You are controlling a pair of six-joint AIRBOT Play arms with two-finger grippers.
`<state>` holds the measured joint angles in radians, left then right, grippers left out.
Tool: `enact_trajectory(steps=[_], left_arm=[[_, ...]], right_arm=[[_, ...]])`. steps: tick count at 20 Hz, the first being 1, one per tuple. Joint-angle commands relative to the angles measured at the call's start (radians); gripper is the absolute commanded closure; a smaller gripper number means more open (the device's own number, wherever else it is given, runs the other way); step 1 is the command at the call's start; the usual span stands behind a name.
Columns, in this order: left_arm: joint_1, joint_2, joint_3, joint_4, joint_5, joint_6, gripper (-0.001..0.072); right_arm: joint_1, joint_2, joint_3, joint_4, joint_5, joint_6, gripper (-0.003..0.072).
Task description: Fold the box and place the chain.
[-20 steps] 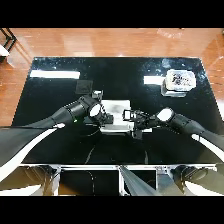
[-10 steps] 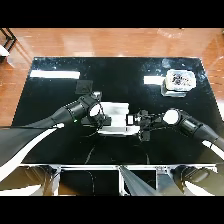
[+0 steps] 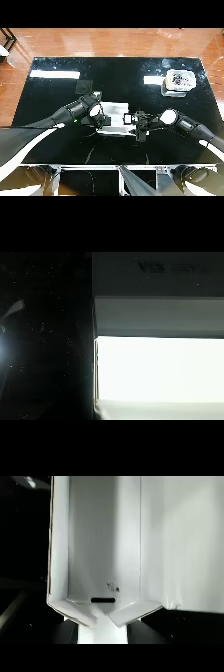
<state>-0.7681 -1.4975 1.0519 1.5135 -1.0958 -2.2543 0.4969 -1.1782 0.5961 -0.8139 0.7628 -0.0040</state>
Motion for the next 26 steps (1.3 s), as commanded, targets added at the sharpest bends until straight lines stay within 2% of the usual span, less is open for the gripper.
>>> enact_trajectory(steps=[1,5,10,13,15,16,17,21,22,23,26], left_arm=[[-0.001,-0.001,0.0,0.001,-0.001,-0.001,0.0686],[-0.001,-0.001,0.0,0.0,-0.001,-0.001,0.0686],[-0.002,-0.001,0.0,-0.004,-0.002,-0.001,0.0686],[-0.002,-0.001,0.0,-0.004,-0.002,-0.001,0.0686],[-0.002,-0.001,0.0,-0.004,-0.002,-0.001,0.0686],[-0.002,-0.001,0.0,-0.004,-0.002,-0.001,0.0686],[-0.002,-0.001,0.0,-0.004,-0.002,-0.001,0.0685],[-0.002,-0.001,0.0,-0.004,-0.002,-0.001,0.0686],[-0.002,-0.001,0.0,-0.004,-0.002,-0.001,0.0685],[-0.002,-0.001,0.0,-0.004,-0.002,-0.001,0.0686],[-0.002,-0.001,0.0,-0.003,-0.002,-0.001,0.0686]], right_arm=[[0.01,-0.003,0.001,0.038,-0.008,0.007,0.0506],[0.01,-0.005,0.001,0.083,-0.013,0.027,0.0507],[0.072,-0.029,0.001,0.16,-0.127,0.027,0.0507],[0.087,-0.045,0.001,0.159,-0.14,0.038,0.0503],[0.083,-0.045,0.001,0.159,-0.147,0.061,0.0293],[0.083,-0.045,0.001,0.159,-0.147,0.061,0.0336],[0.083,-0.045,0.001,0.159,-0.145,0.061,0.0429],[0.083,-0.045,0.001,0.159,-0.146,0.061,0.0419],[0.083,-0.045,0.001,0.159,-0.145,0.061,0.0498],[0.082,-0.041,0.001,0.158,-0.137,0.063,0.0672],[0.05,0.0,0.001,0.097,-0.126,0.239,0.0664]])
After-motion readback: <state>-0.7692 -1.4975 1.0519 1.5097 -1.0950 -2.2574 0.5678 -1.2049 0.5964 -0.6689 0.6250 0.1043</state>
